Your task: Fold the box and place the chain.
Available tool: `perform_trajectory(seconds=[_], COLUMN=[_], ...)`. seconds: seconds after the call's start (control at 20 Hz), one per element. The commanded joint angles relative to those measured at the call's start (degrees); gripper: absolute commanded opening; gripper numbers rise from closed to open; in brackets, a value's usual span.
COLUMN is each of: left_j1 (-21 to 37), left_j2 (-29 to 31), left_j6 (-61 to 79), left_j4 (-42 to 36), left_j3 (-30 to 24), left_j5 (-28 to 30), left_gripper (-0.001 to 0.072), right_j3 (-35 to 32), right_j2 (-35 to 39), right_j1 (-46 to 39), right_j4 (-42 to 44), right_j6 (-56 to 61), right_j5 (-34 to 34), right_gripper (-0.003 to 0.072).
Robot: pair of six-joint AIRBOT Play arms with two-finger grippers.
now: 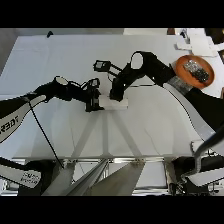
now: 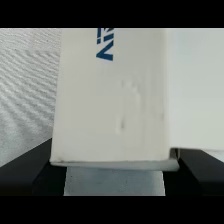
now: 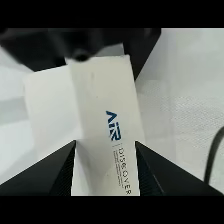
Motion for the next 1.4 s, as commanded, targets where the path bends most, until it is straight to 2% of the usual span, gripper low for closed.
perform_trajectory(seconds=[0.0, 0.15, 0.3, 0.45, 0.65, 0.85, 1.05, 1.25, 1.35], left_j1=[0.00, 0.00, 0.00, 0.00, 0.00, 0.00, 0.00, 0.00, 0.00], left_j2=[0.00, 0.00, 0.00, 0.00, 0.00, 0.00, 0.00, 0.00, 0.00], left_j6=[0.00, 0.00, 0.00, 0.00, 0.02, 0.00, 0.02, 0.00, 0.00], left_j4=[0.00, 0.00, 0.00, 0.00, 0.00, 0.00, 0.00, 0.00, 0.00], left_j3=[0.00, 0.00, 0.00, 0.00, 0.00, 0.00, 0.00, 0.00, 0.00], left_j5=[0.00, 0.02, 0.00, 0.00, 0.02, 0.00, 0.02, 0.00, 0.02], left_gripper=[0.0209, 0.0209, 0.0209, 0.0209, 0.0209, 0.0209, 0.0209, 0.0209, 0.0209], right_j3=[-3.72, -10.54, -14.62, -17.31, -17.59, -17.59, -17.77, -23.32, -24.63], right_j2=[3.15, 7.54, 8.59, 8.59, 8.76, 9.92, 11.65, 12.83, 12.83], right_j1=[0.15, 0.15, 0.42, 1.90, 2.64, 2.64, 3.26, 3.61, 3.58], right_j4=[-0.50, -0.50, -0.52, -0.72, -1.38, -2.67, -2.36, -2.34, -2.16], right_j6=[-4.79, -8.31, -10.67, -11.23, -10.80, -10.36, -10.60, -11.04, -10.60], right_j5=[-3.89, -10.56, -13.18, -18.01, -22.43, -22.80, -19.91, -25.77, -26.23], right_gripper=[0.0416, 0.0415, 0.0415, 0.0415, 0.0407, 0.0394, 0.0414, 0.0416, 0.0415])
